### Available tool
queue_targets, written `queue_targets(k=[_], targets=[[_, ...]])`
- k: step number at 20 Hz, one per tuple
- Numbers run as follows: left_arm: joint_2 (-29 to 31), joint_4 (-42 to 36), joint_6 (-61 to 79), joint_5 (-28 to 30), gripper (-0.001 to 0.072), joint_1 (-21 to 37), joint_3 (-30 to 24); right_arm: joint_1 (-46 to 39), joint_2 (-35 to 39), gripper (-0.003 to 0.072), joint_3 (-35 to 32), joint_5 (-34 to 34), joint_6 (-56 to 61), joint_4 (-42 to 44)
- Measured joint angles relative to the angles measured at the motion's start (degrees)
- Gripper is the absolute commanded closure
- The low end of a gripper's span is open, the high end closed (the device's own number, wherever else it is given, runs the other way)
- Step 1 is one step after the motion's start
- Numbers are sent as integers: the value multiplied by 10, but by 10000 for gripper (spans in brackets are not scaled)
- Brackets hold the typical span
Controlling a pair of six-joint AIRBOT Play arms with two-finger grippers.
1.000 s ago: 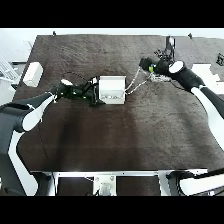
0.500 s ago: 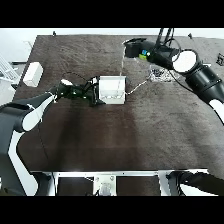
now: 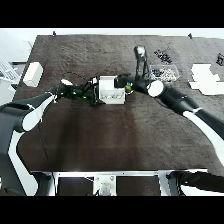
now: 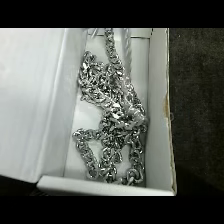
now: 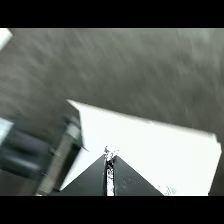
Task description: Fold the box and place the chain.
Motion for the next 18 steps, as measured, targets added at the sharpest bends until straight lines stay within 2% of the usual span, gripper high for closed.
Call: queue_targets(k=[1, 2, 5, 8, 13, 18], targets=[[0, 0, 0, 0, 375, 0, 0, 1, -21, 258, -7, -6, 3, 3], [0, 0, 0, 0, 376, 0, 0, 1, -38, 110, -12, -10, 3, 6], [0, 0, 0, 0, 376, 0, 0, -2, -58, 118, -19, -11, 3, 9], [0, 0, 0, 0, 376, 0, 0, -24, -36, 118, -22, -11, -1, 2], [0, 0, 0, 0, 376, 0, 0, -136, -9, 118, -24, -11, 0, -9], [0, 0, 0, 0, 376, 0, 0, -246, -62, 118, 1, -7, 4, 6]])
